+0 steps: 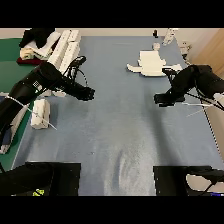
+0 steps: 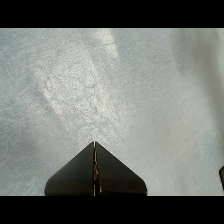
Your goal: Fold the box.
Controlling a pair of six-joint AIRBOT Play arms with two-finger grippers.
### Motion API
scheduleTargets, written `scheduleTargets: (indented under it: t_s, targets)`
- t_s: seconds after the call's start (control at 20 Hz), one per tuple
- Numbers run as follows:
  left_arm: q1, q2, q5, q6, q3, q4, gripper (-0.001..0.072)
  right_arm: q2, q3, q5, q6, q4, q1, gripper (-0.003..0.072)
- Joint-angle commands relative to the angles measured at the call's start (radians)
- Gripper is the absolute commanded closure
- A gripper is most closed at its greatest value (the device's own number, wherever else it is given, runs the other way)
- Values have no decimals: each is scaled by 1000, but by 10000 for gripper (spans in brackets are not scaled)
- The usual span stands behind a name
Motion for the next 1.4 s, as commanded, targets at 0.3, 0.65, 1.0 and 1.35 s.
scheduleTargets:
  t_s: [0.3,0.65,1.0,1.35]
  targets:
    - [0,-1,0,0,1,0,696,0,1,0,0,0,0,682]
    - [0,-1,0,0,1,0,696,-2,1,140,2,143,0,682]
    - [-1,-1,0,0,1,0,696,-147,229,315,166,249,-132,368]
    - [-1,-1,0,0,1,0,697,-677,879,143,166,336,-405,361]
